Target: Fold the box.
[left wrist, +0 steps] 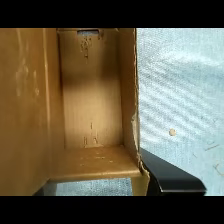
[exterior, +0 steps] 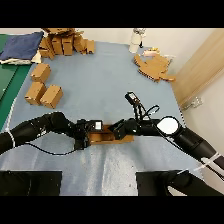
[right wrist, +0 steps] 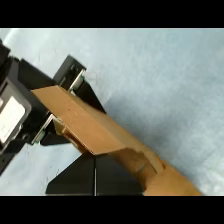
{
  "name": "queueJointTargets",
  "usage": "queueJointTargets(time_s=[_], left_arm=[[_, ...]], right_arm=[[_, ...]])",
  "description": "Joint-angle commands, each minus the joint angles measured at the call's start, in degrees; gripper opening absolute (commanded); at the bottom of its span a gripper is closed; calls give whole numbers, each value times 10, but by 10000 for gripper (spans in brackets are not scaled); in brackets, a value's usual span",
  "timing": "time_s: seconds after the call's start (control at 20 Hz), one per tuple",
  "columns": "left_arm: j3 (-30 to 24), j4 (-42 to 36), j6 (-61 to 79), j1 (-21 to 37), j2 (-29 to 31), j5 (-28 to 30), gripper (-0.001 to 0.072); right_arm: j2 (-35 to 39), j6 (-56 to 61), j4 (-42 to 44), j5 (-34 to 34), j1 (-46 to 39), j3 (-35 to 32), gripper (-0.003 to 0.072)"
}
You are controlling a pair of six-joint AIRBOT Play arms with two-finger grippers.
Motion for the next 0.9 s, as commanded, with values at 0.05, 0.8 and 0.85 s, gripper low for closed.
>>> queueJointTargets(time_s=[0.05,0.8,0.85], left_arm=[[0,0,0,0,0,0,288],[0,25,0,0,0,2,316],[0,24,0,0,0,1,315]], right_arm=[[-58,-105,115,-63,0,0,1],[-157,-202,210,-106,0,0,1],[-156,-202,210,-102,0,0,1]])
